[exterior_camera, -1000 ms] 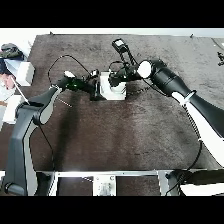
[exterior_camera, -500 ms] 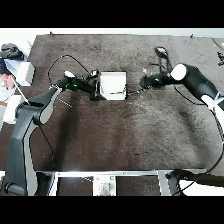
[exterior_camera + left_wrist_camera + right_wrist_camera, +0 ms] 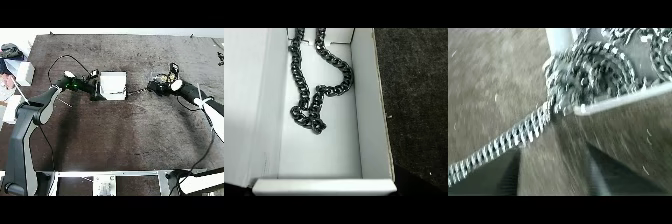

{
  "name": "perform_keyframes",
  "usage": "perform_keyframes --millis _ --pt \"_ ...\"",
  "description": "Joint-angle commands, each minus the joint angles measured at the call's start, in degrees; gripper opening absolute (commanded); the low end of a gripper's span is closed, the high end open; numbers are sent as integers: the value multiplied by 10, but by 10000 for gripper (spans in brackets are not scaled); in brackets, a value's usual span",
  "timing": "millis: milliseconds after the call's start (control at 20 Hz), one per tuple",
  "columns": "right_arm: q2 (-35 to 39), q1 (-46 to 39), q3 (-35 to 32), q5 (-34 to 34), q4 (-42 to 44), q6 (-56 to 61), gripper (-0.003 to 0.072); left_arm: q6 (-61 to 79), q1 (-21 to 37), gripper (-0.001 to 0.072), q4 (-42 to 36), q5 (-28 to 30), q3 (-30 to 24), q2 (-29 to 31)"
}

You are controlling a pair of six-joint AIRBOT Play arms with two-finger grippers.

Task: Fold the box and place the chain.

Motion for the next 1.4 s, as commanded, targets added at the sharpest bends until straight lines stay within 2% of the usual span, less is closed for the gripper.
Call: perform_keyframes --millis 0,250,300,350,400,550,800,1100,1350 --pt "-54 10 44 -31 24 2 295 0 0 515 0 0 0 0" --pt "-89 16 81 -36 28 49 293 0 0 515 0 0 0 0" --pt "-89 16 81 -39 28 49 214 0 0 515 0 0 0 0" --pt "-87 16 81 -40 28 49 57 0 0 515 0 0 0 0" --pt "-84 16 81 -36 28 49 16 0 0 515 0 0 0 0" --pt "-58 23 80 -10 21 47 15 0 0 515 0 0 0 0" --pt "50 54 79 33 -13 18 15 0 0 515 0 0 0 0" --pt "187 134 80 18 -17 -22 14 0 0 515 0 0 0 0" --pt "215 217 80 -33 -19 -27 14 0 0 515 0 0 0 0"
